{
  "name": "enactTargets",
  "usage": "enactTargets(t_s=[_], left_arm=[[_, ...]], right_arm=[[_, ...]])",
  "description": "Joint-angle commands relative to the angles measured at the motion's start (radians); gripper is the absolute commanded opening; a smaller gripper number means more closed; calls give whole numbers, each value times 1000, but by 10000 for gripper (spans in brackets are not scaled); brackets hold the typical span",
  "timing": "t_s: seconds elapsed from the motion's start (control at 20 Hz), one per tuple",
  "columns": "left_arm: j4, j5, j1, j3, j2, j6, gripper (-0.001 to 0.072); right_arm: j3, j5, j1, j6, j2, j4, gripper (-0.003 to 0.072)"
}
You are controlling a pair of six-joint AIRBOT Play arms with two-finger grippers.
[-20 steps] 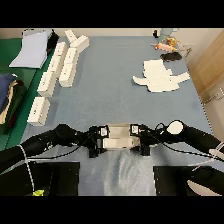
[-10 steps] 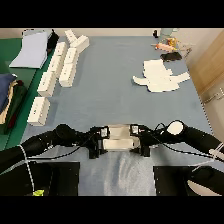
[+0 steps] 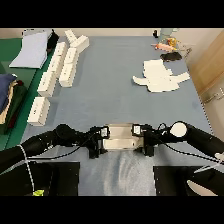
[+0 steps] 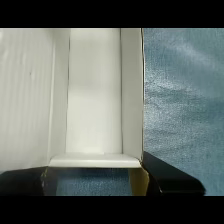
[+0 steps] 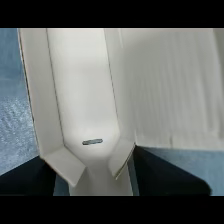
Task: Fold the box.
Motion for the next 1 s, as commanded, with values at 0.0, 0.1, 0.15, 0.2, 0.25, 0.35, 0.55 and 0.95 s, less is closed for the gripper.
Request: enactTargets(t_s=[0.0, 0.1, 0.15, 0.2, 0.25, 0.35, 0.55, 0.95], left_arm=[[0, 0, 1, 1, 0, 0, 523], [0, 0, 1, 1, 0, 0, 523], [0, 0, 1, 1, 0, 0, 523], [0, 0, 1, 1, 0, 0, 523], [0, 0, 1, 1, 0, 0, 523], [0, 0, 1, 1, 0, 0, 523], [0, 0, 1, 1, 0, 0, 522], [0, 0, 1, 1, 0, 0, 523]], right_arm=[[1, 102, 1, 234, 118, -192, 713], [1, 162, 1, 327, 204, -257, 714], [1, 190, 2, 359, 242, -256, 714], [1, 221, 2, 406, 280, -226, 713], [1, 244, 2, 473, 314, -160, 711], [1, 245, 2, 734, 367, 36, 709], [1, 243, 5, 1205, 378, 290, 708], [27, 135, 115, 1172, 113, 417, 538]])
